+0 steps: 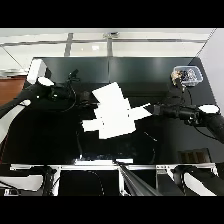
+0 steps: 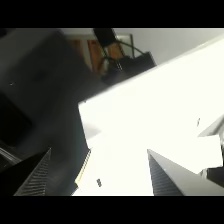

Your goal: Fold the box and place the chain.

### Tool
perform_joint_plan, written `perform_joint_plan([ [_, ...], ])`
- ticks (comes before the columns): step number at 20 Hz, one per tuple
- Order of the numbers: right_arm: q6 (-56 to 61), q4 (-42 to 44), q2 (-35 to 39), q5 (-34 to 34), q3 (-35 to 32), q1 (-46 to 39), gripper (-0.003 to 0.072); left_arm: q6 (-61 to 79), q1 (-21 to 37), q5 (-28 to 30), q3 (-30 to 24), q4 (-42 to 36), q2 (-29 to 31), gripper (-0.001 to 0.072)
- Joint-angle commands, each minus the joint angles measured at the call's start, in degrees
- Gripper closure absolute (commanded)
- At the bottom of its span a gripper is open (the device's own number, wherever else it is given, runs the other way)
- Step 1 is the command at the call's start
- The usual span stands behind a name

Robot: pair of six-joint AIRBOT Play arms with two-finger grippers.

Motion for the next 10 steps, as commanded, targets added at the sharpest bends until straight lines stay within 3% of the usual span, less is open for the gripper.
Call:
perform_joint_plan([
  [1, -0.04, 0.02, 0.02, 0.0, -0.02, 0.07, 0.0667, 8.26, -0.81, -8.52, 2.51, -6.49, -4.55, -0.0001],
  [3, -0.04, 0.02, 0.02, 0.0, -0.02, 0.04, 0.0667, 12.22, -1.14, -11.34, 3.74, -10.05, -7.28, -0.0001],
  [7, -0.04, 0.02, 0.02, 0.09, -0.02, 0.04, 0.0667, 15.58, -0.9, -19.76, 7.52, -6.03, -11.17, 0.0],
  [9, -0.07, 0.0, 0.02, 0.09, -0.02, 0.04, 0.0667, 17.22, -1.11, -22.08, 8.96, -3.56, -12.22, 0.0036],
  [10, -0.04, 0.0, 0.02, 0.07, -0.02, 0.04, 0.0667, 17.81, -1.18, -23.58, 9.7, -3.1, -12.9, 0.0094],
])
